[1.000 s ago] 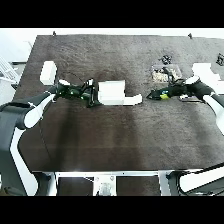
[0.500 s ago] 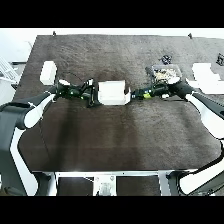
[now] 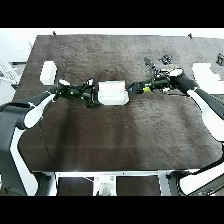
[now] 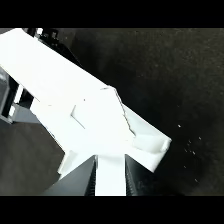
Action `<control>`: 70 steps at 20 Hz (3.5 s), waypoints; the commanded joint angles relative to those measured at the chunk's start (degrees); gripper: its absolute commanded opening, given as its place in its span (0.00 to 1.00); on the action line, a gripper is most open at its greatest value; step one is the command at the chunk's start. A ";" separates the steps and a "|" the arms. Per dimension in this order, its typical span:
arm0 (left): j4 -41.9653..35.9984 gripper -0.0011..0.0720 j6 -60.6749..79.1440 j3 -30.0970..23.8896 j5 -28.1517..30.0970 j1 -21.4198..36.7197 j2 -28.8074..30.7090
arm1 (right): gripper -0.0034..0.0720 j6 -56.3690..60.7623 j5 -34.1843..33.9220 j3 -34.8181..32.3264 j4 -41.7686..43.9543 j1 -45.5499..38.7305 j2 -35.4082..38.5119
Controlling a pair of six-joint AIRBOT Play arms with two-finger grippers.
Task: Fold the box and place the chain.
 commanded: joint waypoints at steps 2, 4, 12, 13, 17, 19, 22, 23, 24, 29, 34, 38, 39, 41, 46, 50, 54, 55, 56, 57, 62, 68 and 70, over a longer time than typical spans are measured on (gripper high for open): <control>0.00 0.43 0.02 0.02 -0.02 0.00 -0.04 | 0.35 1.29 0.66 0.17 -4.22 -1.44 -0.04; 0.00 0.44 0.02 0.02 0.00 0.00 -0.04 | 0.32 1.11 0.00 0.20 -4.20 -2.56 -0.04; -0.02 0.43 0.02 0.02 0.00 0.00 -0.04 | 0.28 1.09 -0.02 -0.59 -4.20 -2.34 -3.19; -0.02 0.43 0.02 0.02 -0.02 0.00 -0.04 | 0.28 1.09 0.00 -0.59 -3.89 -2.25 -3.41; -0.02 0.43 0.02 0.02 0.00 0.00 -0.04 | 0.51 0.63 0.52 -0.55 -0.61 -1.60 -3.41; -0.02 0.43 0.02 0.02 -0.02 0.00 -0.04 | 0.51 0.63 0.90 -0.55 1.03 -1.14 -3.41; -0.02 0.44 0.02 0.02 0.00 0.00 -0.04 | 0.52 0.68 0.90 -0.55 0.96 0.07 -3.56; -0.02 0.44 0.02 0.02 0.00 0.00 -0.04 | 0.61 0.68 0.90 -0.52 0.96 0.37 -3.56; -0.02 0.43 0.02 0.02 0.02 0.00 -0.04 | 0.65 0.68 0.90 -0.55 0.96 0.44 -3.56; -0.02 0.43 0.02 0.02 0.00 0.00 -0.04 | 0.65 0.90 0.92 -0.52 2.23 1.11 -3.56; -0.02 0.44 0.02 0.02 0.00 0.00 -0.04 | 0.65 1.84 0.66 -0.50 1.81 2.47 -3.56; -0.02 0.44 0.02 0.02 0.00 0.00 -0.04 | 0.64 7.15 0.68 1.29 -2.40 2.91 -3.56; -0.02 0.43 0.02 0.02 0.00 0.00 -0.04 | 0.65 9.84 0.68 2.40 -5.77 3.50 -3.56; -0.02 0.44 0.02 0.02 0.00 0.00 -0.04 | 0.65 14.71 0.68 5.22 -12.61 5.22 -3.56; -0.02 0.44 0.02 0.02 0.00 0.00 -0.04 | 0.64 24.39 0.70 11.34 -26.01 9.92 -3.56; -0.02 0.44 0.02 0.02 0.00 0.00 -0.04 | 0.64 30.58 0.63 12.20 -31.91 12.28 -3.58; -0.02 0.44 0.02 0.02 -0.02 0.00 -0.04 | 0.57 35.26 -3.28 12.20 -34.29 13.75 -3.58; -0.02 0.44 0.02 0.02 0.00 0.00 -0.04 | 0.56 36.13 -3.45 12.22 -34.32 14.14 -3.63; -0.02 0.43 0.02 0.02 0.00 0.00 -0.04 | 0.56 36.94 -3.43 12.22 -35.01 14.67 -3.65; -0.02 0.43 0.02 0.02 0.00 0.00 -0.04 | 0.56 38.71 -3.43 12.22 -36.17 15.19 -3.69; -0.02 0.44 0.02 0.02 0.00 0.00 -0.04 | 0.56 50.51 -3.45 12.20 -46.97 18.45 -3.74; -0.02 0.44 0.02 0.02 -0.02 0.00 -0.04 | 0.56 56.85 -3.21 12.35 -51.69 19.78 -4.50; -0.02 0.43 0.02 0.02 0.00 0.00 -0.04 | 0.55 59.84 -3.21 12.35 -54.23 20.39 -4.59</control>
